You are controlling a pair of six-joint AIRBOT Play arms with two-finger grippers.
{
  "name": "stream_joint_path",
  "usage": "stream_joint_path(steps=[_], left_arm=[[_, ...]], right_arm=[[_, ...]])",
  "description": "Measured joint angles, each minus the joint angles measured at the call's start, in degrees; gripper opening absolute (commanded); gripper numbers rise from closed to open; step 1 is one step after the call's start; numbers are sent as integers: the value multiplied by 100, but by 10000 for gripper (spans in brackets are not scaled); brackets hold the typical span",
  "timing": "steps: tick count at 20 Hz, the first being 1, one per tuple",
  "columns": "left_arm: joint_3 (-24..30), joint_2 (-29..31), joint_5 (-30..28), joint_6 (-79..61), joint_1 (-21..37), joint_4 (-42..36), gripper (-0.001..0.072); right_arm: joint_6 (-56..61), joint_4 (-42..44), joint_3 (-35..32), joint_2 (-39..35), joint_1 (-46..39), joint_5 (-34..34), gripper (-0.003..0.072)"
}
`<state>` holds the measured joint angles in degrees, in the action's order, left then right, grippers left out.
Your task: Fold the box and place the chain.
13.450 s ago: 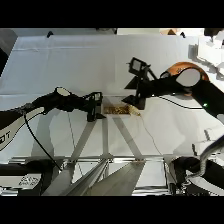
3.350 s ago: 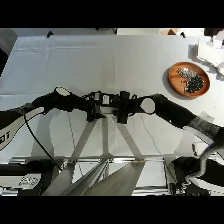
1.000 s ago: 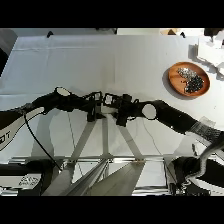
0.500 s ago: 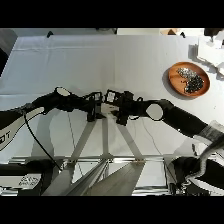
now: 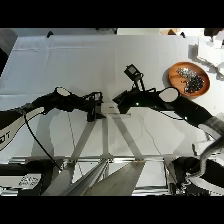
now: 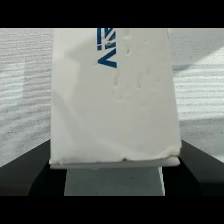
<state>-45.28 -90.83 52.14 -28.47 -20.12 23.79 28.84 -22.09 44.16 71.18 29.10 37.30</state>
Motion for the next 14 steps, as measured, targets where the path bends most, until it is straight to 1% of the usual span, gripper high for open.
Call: stream_joint_path(steps=[3,7,14], left_arm=[[0,0,0,-2,0,0,210],[0,0,-2,-9,0,4,210],[0,0,9,-15,0,17,210]], right_arm=[[-2,245,0,393,0,291,14],[-7,376,7,879,114,437,14],[-13,310,9,1154,269,459,13]])
